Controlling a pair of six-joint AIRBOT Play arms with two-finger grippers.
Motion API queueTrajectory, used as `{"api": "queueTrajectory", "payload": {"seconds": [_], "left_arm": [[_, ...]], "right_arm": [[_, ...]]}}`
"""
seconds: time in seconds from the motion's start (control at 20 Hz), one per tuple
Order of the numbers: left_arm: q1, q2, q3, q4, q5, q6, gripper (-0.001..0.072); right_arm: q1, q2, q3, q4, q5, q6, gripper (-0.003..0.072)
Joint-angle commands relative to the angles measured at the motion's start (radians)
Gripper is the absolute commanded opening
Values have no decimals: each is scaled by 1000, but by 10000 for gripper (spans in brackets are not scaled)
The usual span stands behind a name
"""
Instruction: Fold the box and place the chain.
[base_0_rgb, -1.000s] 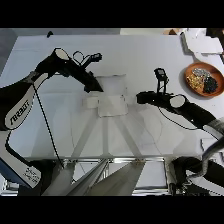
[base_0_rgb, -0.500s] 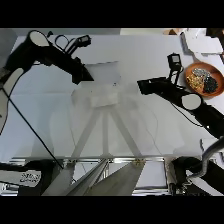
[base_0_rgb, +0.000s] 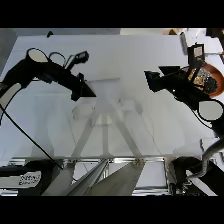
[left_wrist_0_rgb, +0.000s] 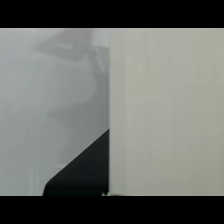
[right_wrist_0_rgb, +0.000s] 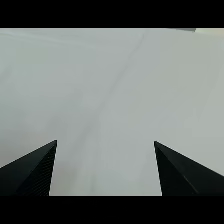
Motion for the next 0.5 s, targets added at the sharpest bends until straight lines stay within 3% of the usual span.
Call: {"api": "queueTrajectory", "payload": {"seconds": [0.0,0.15,0.45], "left_arm": [[-59,-29,-30,87,116,68,2],[-93,-54,-30,34,266,69,2],[-104,-114,-31,-77,358,161,0]], "right_arm": [[0,11,1,-19,-2,0,644],[0,11,1,-19,-1,0,643],[0,11,1,-19,-1,0,639]]}}
